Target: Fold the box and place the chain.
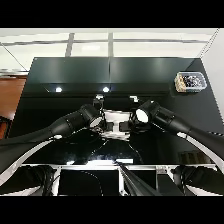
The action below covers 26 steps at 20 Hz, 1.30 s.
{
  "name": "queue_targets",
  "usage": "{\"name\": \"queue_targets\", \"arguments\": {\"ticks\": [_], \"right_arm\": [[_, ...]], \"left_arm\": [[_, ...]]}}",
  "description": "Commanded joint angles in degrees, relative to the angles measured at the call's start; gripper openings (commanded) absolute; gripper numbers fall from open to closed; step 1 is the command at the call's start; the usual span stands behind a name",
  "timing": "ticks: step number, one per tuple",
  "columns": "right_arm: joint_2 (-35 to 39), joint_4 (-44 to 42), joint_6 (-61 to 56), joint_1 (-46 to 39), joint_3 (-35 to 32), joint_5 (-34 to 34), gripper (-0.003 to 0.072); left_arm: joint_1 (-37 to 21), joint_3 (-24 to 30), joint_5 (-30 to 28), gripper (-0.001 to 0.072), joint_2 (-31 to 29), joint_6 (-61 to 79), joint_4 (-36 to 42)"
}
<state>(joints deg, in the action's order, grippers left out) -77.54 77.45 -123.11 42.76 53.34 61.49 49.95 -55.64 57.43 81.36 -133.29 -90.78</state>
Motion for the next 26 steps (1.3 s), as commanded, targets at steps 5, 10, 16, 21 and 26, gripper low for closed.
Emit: {"name": "queue_targets", "arguments": {"ticks": [5,10,16,21,26], "right_arm": [[-2.23,0.63,-5.95,0.55,1.33,0.24,0.0264],[-5.44,0.81,-6.38,0.57,4.07,2.10,0.0244],[-5.92,0.83,-8.61,0.57,4.20,1.88,0.0009],[-5.95,0.87,-8.46,0.57,4.37,1.92,0.0013],[-5.92,1.07,-8.48,0.57,4.48,1.97,0.0141]], "left_arm": [[-0.04,-0.02,-0.02,0.0028,0.00,0.00,-0.02],[-0.04,-0.02,0.00,0.0028,0.00,0.00,-0.02],[-0.04,-0.02,-0.22,0.0028,0.00,0.00,0.00],[-0.04,-0.02,-0.22,0.0029,0.00,0.00,0.00],[-0.04,-0.02,-0.22,0.0029,0.00,0.00,0.02]]}}
